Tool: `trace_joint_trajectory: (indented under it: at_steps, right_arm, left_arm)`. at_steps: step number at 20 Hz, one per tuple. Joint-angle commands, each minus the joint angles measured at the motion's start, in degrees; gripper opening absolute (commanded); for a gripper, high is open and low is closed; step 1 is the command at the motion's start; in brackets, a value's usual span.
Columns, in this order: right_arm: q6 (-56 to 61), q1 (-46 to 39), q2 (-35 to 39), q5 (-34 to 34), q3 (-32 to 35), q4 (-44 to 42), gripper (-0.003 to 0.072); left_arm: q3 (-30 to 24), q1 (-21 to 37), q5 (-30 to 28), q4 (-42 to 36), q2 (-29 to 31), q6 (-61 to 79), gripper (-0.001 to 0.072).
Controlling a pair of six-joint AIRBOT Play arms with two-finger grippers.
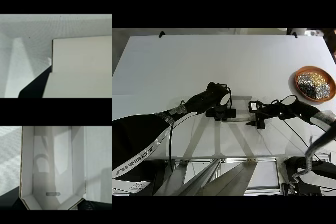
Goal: Fold the box and place the chain.
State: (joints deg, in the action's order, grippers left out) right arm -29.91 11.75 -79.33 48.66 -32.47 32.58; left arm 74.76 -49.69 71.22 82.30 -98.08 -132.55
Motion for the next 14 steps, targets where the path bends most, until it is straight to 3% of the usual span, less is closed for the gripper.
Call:
trace_joint_trajectory:
  at_steps: [1, 2, 4, 5, 14]
  right_arm:
    - [0.0, 0.0, 0.0, 0.0, 0.0, 0.0, 0.0324]
    - [0.0, 0.0, 0.0, 0.0, 0.0, 0.0, 0.0324]
    - [0.0, 0.0, 0.0, 0.0, 0.0, 0.0, 0.0324]
    - [0.0, 0.0, 0.0, 0.0, 0.0, 0.0, 0.0324]
    - [0.0, 0.0, 0.0, 0.0, 0.0, 0.0, 0.0324]
  left_arm:
    - [0.0, 0.0, -0.2, -1.0, 0.0, -0.3, 0.0014]
    - [0.0, 0.0, -0.2, -1.6, 0.0, 0.1, 0.0047]
    - [0.0, 0.2, 0.0, -2.2, 0.2, 0.3, 0.0237]
    - [0.0, 0.3, 0.2, -2.3, 0.4, 0.3, 0.0280]
    - [-0.1, 0.4, -1.3, -1.2, 0.6, 0.3, 0.0271]
